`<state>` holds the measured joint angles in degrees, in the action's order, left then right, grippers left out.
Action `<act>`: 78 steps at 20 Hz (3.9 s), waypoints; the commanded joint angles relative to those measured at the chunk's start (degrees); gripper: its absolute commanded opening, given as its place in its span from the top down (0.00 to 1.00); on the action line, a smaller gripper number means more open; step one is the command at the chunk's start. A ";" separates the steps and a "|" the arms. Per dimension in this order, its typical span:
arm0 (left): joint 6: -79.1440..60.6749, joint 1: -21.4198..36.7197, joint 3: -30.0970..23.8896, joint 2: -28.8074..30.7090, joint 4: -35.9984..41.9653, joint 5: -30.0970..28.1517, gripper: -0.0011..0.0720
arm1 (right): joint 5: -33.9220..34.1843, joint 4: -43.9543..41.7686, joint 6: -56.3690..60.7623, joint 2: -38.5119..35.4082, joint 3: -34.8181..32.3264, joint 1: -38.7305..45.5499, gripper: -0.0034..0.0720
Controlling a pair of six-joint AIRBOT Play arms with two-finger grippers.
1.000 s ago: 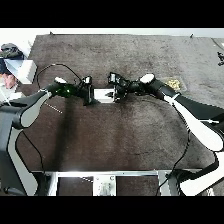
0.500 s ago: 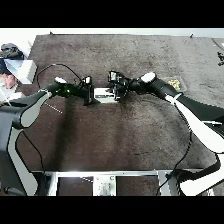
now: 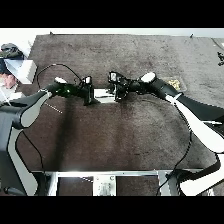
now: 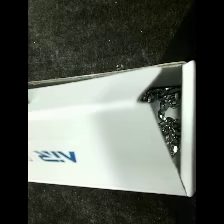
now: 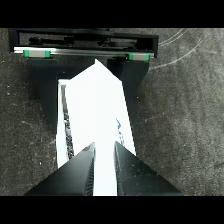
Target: Fold the box and place the chain.
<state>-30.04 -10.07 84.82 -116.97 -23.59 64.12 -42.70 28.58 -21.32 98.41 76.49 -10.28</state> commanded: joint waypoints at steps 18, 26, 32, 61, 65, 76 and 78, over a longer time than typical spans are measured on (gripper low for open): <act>-0.02 0.00 0.00 0.02 0.07 0.00 0.49 | -5.16 3.34 5.05 2.23 -0.07 0.00 0.73; 0.00 0.00 0.00 0.00 0.07 0.00 0.49 | -6.43 2.56 7.23 3.48 0.00 0.46 0.73; 0.00 0.00 0.00 0.00 0.07 0.00 0.49 | -11.65 -6.99 6.99 0.04 0.07 4.07 0.73; -0.02 0.00 0.02 0.00 0.07 -0.02 0.48 | -19.54 -13.70 19.61 -6.95 -0.07 6.78 0.98; -0.02 0.00 0.02 0.00 0.07 -0.02 0.48 | -13.94 -16.65 19.67 -21.09 -11.65 9.27 0.98; -0.02 0.00 0.00 0.02 0.07 -0.02 0.49 | 32.11 -19.02 19.65 -70.05 -55.15 10.01 0.99; -0.02 0.00 0.02 0.00 0.09 0.00 0.49 | 37.27 -19.02 19.67 -77.99 -60.78 10.01 0.99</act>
<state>-30.04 -10.11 84.82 -116.97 -23.51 64.10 -16.78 9.69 -1.74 31.83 24.60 -0.36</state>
